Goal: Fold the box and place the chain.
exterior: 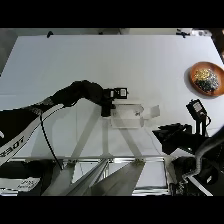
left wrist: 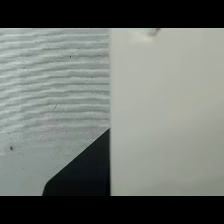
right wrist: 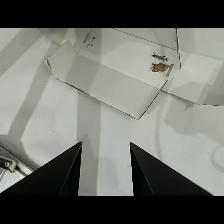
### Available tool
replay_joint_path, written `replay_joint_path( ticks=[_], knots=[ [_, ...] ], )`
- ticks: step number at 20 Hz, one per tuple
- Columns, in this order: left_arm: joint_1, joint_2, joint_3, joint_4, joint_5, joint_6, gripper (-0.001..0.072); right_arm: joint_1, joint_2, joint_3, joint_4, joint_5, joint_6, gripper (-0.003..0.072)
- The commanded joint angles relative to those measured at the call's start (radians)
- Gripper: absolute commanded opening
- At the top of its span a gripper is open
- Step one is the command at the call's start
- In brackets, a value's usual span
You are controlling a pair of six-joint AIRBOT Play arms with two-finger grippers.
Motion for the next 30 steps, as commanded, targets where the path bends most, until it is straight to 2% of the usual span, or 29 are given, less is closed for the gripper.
replay_joint_path(
  ticks=[1,24,30],
  knots=[
    [0.001,-0.001,-0.001,0.003,0.011,-0.024,0.0012,0.000,0.000,0.000,-0.008,0.002,0.000,0.0340],
    [0.001,-0.001,-0.001,0.006,0.012,-0.064,0.0015,0.000,0.000,0.000,-0.027,0.003,-0.014,0.0340],
    [0.001,-0.001,-0.001,0.006,0.011,-0.064,0.0015,0.000,-0.029,0.000,-0.102,0.035,-0.233,0.0339]
  ],
)
